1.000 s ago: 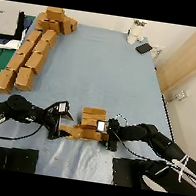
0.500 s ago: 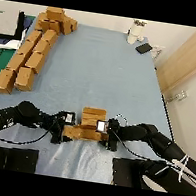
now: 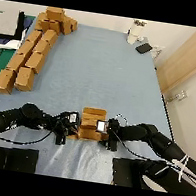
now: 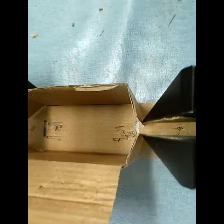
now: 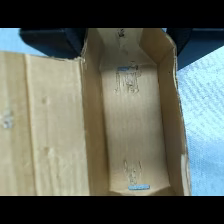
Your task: Fold the box.
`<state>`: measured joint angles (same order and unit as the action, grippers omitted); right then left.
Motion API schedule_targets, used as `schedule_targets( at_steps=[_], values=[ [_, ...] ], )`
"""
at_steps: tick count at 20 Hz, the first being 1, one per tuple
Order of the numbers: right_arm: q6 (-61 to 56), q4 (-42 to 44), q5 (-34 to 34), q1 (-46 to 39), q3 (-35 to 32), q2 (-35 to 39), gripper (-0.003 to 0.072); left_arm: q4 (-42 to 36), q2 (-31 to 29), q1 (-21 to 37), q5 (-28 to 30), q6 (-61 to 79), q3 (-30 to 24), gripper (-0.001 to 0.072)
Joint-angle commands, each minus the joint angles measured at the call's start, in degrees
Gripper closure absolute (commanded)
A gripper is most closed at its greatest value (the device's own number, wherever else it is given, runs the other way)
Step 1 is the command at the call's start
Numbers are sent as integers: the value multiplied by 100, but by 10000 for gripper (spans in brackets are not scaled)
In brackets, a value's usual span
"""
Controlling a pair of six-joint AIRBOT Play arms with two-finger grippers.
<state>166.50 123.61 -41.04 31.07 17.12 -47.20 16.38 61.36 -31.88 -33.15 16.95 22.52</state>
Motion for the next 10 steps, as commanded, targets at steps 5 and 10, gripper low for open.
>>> schedule_targets(
  at_steps=[5,10],
  values=[
    [0,2,0,-2,2,2,85,-343,109,-98,2,0,136,606],
    [0,2,2,-2,2,2,85,-496,376,-317,4,7,282,606]
  ],
)
